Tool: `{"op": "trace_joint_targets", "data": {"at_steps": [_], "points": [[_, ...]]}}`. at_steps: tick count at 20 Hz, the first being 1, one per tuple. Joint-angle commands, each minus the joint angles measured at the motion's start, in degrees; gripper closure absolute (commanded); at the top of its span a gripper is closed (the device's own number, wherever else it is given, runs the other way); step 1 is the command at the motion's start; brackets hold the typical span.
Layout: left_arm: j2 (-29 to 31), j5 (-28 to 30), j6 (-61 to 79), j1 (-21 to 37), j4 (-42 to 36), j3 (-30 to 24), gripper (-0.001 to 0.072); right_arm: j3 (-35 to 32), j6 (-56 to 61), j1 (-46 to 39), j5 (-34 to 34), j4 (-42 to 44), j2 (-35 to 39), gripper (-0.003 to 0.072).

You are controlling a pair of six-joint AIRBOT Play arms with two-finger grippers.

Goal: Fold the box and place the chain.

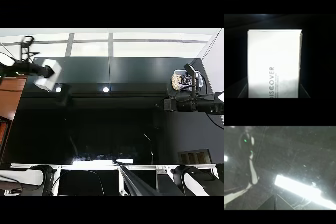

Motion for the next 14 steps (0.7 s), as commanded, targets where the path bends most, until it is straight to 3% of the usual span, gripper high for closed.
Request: {"op": "trace_joint_targets", "data": {"at_steps": [1,4,7,12,13,14], "points": [[-9.6,-0.1,-7.4,5.0,8.5,12.8,0.0491,0.0,0.5,0.0,-0.2,0.0,0.0,0.0664],[-18.8,-5.6,-8.5,5.1,11.3,24.8,0.0491,0.0,0.5,0.0,-1.5,0.7,0.0,0.0664],[-25.8,-7.4,-8.5,4.3,10.8,34.4,0.0491,0.0,0.5,0.0,-1.7,1.9,0.0,0.0664],[-27.8,-5.7,-8.4,3.9,10.8,33.9,0.0489,0.0,0.5,0.0,-3.2,1.7,0.0,0.0663],[-27.8,-5.9,-8.4,3.9,11.2,33.9,0.0393,0.0,0.5,0.0,-4.3,1.5,0.0,0.0663],[-27.5,-5.8,-8.4,3.8,12.5,34.1,0.0064,0.0,0.5,0.0,-5.0,1.5,0.0,0.0663]]}}
